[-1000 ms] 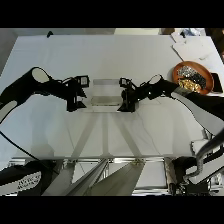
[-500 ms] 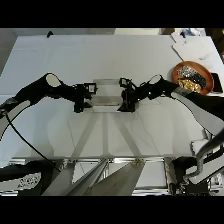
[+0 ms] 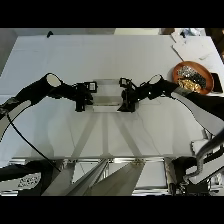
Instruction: Fold the box and place the chain.
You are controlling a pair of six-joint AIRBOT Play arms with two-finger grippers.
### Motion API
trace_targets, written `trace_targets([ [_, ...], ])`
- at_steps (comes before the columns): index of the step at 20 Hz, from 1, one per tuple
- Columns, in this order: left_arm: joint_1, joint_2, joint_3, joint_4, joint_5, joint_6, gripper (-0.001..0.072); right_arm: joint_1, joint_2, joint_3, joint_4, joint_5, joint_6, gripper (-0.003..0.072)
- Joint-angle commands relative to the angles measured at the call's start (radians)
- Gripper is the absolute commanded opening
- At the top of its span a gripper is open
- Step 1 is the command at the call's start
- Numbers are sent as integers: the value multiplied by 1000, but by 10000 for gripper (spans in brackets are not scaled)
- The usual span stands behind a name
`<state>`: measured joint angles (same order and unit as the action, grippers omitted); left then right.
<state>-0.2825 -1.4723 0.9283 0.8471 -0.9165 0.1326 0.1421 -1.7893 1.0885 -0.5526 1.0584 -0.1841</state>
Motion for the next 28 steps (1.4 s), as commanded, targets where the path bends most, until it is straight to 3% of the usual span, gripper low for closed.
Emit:
trace_targets([
  [1, -2, -11, 0, -53, -1, 2, 136, 0, 0, 1, 0, 0, 0, 530],
  [8, -8, -59, 0, -55, -27, 2, 151, 0, 0, 1, 0, 0, 0, 530],
  [10, -8, -66, 0, -55, -20, 2, 248, 0, 0, 1, 0, 0, 0, 530],
  [12, -8, -67, 0, -84, -8, 2, 465, 0, 0, 1, 0, 0, 0, 530],
  [13, -8, -67, 0, -101, 0, 2, 513, 0, 0, 1, 0, 0, 0, 530],
  [17, -8, -74, 0, -134, 7, 1, 547, 0, 0, 1, 0, 0, 0, 530],
  [18, -8, -74, 0, -134, 7, -2, 475, 0, 0, 1, 0, 0, 0, 530],
  [20, -7, -73, 0, -134, -3, -2, 177, 0, 0, 1, 0, 0, 0, 530],
  [21, -7, -70, 0, -133, -5, -2, 64, 0, 0, 1, 0, 0, 0, 530],
  [22, -5, -63, 0, -134, -8, -7, 33, 0, 0, 1, 0, 0, 0, 530],
  [28, 5, 66, 0, -138, -79, -70, 11, 0, 0, 1, 0, 0, 0, 530],
])
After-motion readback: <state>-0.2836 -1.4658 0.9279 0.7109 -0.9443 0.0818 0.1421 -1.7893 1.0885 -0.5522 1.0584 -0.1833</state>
